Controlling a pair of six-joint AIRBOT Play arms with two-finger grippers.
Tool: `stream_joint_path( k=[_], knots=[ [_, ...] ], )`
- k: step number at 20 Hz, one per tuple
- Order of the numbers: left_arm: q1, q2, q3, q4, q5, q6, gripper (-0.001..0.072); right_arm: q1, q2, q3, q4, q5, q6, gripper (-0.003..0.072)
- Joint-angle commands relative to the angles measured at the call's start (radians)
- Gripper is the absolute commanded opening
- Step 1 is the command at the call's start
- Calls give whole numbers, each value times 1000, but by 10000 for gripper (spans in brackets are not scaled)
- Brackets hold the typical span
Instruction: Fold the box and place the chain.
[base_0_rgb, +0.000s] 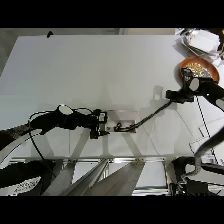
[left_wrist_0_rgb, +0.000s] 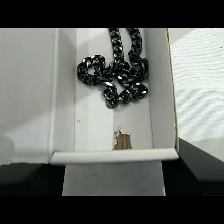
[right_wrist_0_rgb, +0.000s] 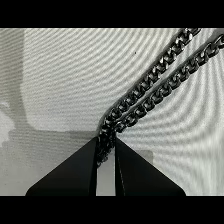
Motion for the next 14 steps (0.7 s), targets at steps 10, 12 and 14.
stream_joint_path(
  k=[10,12,14],
  knots=[
    [-1,0,0,0,0,0,258,0,429,0,35,233,-153,8],
    [-1,0,0,0,0,0,258,0,553,0,106,304,-185,8],
    [-1,0,0,0,0,0,258,16,670,0,179,349,-200,8]
  ],
)
